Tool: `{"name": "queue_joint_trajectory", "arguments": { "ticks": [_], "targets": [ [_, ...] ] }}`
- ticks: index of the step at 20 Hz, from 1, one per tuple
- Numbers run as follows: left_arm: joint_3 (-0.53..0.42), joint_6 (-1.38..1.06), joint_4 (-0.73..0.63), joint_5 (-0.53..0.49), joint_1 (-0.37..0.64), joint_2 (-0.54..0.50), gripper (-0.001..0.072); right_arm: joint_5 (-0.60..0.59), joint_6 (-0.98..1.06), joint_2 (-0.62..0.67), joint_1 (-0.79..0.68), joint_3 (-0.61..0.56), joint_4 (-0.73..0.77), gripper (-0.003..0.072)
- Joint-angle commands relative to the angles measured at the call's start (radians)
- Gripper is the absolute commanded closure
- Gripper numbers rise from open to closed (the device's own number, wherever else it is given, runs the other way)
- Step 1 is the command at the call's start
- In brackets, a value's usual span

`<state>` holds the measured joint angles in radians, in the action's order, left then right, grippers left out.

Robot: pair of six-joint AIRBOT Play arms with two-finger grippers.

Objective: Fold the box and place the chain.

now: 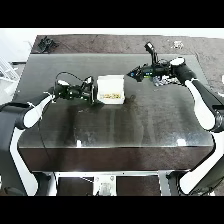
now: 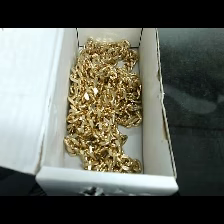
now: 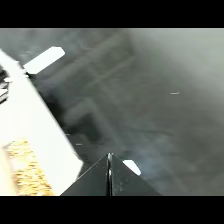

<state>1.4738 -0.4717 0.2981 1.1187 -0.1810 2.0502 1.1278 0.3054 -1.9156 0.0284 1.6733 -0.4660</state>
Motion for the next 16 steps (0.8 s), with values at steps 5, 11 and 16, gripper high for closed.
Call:
{"name": "queue_joint_trajectory", "arguments": {
  "ticks": [5,11,16],
  "targets": [
    [0.0,0.0,0.0,0.0,0.001,0.0,0.0409,0.071,-0.004,-0.037,0.032,0.019,0.036,0.0681],
    [0.0,0.0,0.0,0.0,0.001,0.0,0.0409,0.239,-0.004,-0.033,0.048,0.02,0.036,0.0679],
    [0.0,0.0,0.0,0.0,0.001,0.0,0.0409,0.356,-0.005,-0.03,0.077,0.019,0.028,0.0678]
  ]
}}
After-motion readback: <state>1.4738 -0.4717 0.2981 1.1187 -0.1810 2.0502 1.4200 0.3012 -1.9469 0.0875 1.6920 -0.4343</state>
